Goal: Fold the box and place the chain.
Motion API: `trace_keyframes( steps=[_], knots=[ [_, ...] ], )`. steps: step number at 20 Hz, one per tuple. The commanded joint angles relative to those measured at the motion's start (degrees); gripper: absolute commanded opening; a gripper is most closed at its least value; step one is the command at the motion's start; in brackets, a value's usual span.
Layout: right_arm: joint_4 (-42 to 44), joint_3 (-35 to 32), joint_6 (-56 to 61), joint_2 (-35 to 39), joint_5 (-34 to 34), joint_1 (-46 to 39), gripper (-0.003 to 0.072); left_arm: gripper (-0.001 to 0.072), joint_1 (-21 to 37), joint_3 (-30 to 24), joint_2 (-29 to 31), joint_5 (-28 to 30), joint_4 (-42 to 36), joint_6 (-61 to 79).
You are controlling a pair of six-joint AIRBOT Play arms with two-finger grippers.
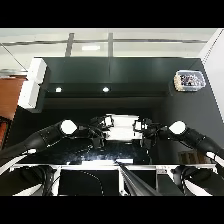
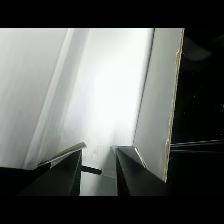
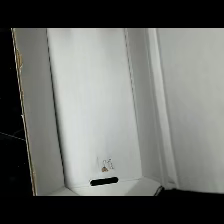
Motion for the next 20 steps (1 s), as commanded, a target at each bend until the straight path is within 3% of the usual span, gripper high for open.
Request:
trace_keyframes(
  steps=[1,4,6,11,16,18,19,20],
  knots=[
    [0.0,0.0,0.1,0.0,0.0,0.0,0.0537,0.0281,-0.1,0.0,-0.5,0.3,0.1,0.3],
    [0.0,0.0,0.0,0.0,0.0,0.0,0.0536,0.0319,-0.1,0.0,-0.5,1.2,0.1,0.3],
    [0.0,0.0,0.0,0.0,0.0,0.0,0.0536,0.0457,-0.1,0.0,-0.5,1.1,0.1,0.3],
    [0.0,0.0,0.0,0.0,0.0,0.0,0.0537,0.0448,-0.1,0.0,-0.5,0.9,0.1,0.3],
    [0.0,0.0,0.1,0.0,0.0,0.0,0.0536,0.0338,-0.1,0.0,-0.5,0.9,-0.3,0.2],
    [0.0,0.0,0.0,0.0,0.0,0.0,0.0537,0.0358,-0.1,0.0,-0.5,0.9,-0.3,0.2],
    [0.0,0.0,0.1,0.0,0.0,0.0,0.0537,0.043,-0.1,0.0,-0.5,0.9,-0.3,0.2],
    [0.0,0.0,0.0,0.0,0.0,0.0,0.0536,0.0439,-0.1,0.0,-0.4,0.9,-0.3,0.2]
  ],
)
